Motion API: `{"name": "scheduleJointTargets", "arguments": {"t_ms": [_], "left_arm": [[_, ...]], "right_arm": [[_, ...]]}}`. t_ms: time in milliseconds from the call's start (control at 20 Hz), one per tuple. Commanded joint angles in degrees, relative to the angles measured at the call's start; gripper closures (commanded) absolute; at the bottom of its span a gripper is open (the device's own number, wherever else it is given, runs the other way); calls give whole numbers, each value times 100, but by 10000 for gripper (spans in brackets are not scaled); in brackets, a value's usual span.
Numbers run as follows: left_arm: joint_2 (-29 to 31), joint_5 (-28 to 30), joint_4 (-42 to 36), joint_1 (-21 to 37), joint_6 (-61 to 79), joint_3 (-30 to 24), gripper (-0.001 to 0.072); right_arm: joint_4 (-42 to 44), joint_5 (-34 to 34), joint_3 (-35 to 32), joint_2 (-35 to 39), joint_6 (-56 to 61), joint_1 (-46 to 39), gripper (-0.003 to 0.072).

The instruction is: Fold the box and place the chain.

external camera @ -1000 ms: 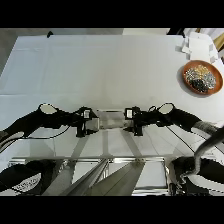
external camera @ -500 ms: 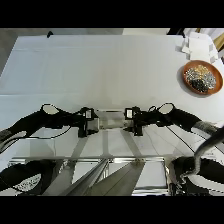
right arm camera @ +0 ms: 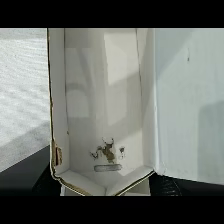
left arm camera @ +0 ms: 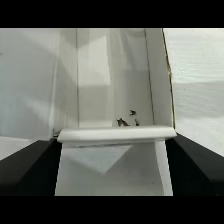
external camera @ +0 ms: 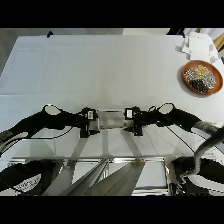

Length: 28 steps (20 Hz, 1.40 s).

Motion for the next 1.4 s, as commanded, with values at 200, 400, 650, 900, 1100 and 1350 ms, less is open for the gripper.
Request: {"name": "scheduleJointTargets", "arguments": {"t_ms": [200, 400, 650, 900, 1100, 1350], "left_arm": [[-11, 13, -103, -133, -2, -4, 9], [-210, 125, -127, -258, -35, -4, 12], [-243, 284, -122, -256, -63, -4, 123], [-243, 310, -210, -256, -63, -4, 470], [-243, 310, -205, -256, -63, -4, 455], [-243, 280, -205, -256, -66, -4, 455]], "right_arm": [[2, 4, 0, 4, 0, -2, 386], [2, 2, 0, 4, 0, -2, 386], [2, 2, 0, 4, 2, -2, 386], [2, 2, 0, 4, 2, -2, 386], [2, 2, 0, 4, 2, -2, 386], [2, 2, 0, 4, 0, -2, 386]]}}
